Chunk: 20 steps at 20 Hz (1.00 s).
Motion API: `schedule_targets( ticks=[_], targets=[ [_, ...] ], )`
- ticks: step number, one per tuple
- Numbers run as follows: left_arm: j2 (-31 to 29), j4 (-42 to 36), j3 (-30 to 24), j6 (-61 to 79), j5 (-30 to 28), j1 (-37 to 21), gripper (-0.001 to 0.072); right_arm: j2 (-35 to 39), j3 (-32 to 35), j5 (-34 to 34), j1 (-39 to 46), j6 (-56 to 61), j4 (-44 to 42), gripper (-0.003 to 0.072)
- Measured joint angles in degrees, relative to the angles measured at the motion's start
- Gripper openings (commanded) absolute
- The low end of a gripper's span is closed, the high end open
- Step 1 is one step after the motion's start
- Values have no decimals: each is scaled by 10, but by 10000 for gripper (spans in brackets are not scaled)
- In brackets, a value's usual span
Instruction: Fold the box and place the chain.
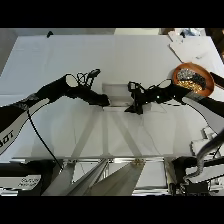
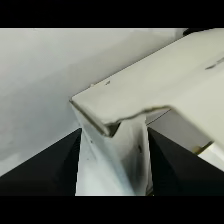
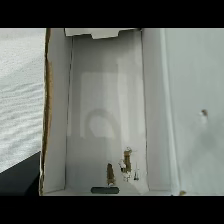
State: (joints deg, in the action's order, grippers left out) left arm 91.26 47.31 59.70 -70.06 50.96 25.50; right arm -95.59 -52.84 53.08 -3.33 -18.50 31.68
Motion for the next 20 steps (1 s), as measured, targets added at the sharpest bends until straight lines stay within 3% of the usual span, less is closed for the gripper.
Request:
schedule_targets(
  ticks=[15, 17, 20],
  targets=[
    [9, 317, 84, -325, 20, 115, 433, 0, 0, 0, 0, 0, 0, 506],
    [14, 348, 87, -376, 18, 135, 382, 0, 0, 0, 0, 0, 0, 506],
    [20, 396, 89, -459, 17, 158, 373, 0, 0, 0, 0, 0, 0, 506]
  ],
)
